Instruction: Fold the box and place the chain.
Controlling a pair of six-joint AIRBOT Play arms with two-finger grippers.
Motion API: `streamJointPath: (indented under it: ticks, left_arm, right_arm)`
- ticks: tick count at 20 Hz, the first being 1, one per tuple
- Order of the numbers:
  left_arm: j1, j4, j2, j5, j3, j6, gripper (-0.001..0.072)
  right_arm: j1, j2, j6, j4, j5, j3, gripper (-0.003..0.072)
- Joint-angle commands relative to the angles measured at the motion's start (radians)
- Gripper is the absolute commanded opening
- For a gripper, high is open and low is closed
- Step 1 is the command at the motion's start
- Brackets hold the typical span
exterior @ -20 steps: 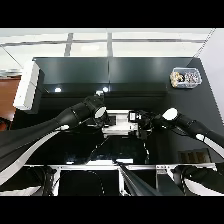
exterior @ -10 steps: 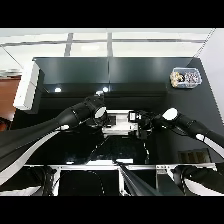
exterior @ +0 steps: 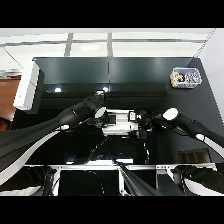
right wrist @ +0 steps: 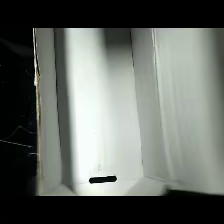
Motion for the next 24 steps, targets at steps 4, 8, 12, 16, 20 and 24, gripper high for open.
streamJointPath:
  ticks: [4,8,12,16,20,24]
  left_arm:
    - [0.0,0.0,-0.001,-0.002,0.0,0.005,0.0027]
    - [0.0,0.002,-0.001,-0.02,0.0,0.026,0.0027]
    - [0.0,0.002,-0.001,-0.025,0.0,0.031,0.0027]
    - [0.0,0.001,-0.001,-0.02,0.0,0.03,0.0028]
    - [0.001,0.001,-0.001,-0.02,0.0,0.03,0.0028]
    - [0.001,0.001,-0.001,-0.02,0.0,0.03,0.0029]
  right_arm:
    - [0.0,0.052,0.162,-0.071,0.003,0.001,0.0691]
    - [0.0,0.155,0.227,-0.24,0.081,0.001,0.0689]
    - [0.0,0.192,0.226,-0.284,0.088,0.001,0.0689]
    - [0.001,0.191,0.225,-0.261,0.089,0.001,0.0647]
    - [0.001,0.188,0.226,-0.236,0.089,0.0,0.0463]
    - [0.001,0.183,0.226,-0.13,0.089,0.0,0.0177]
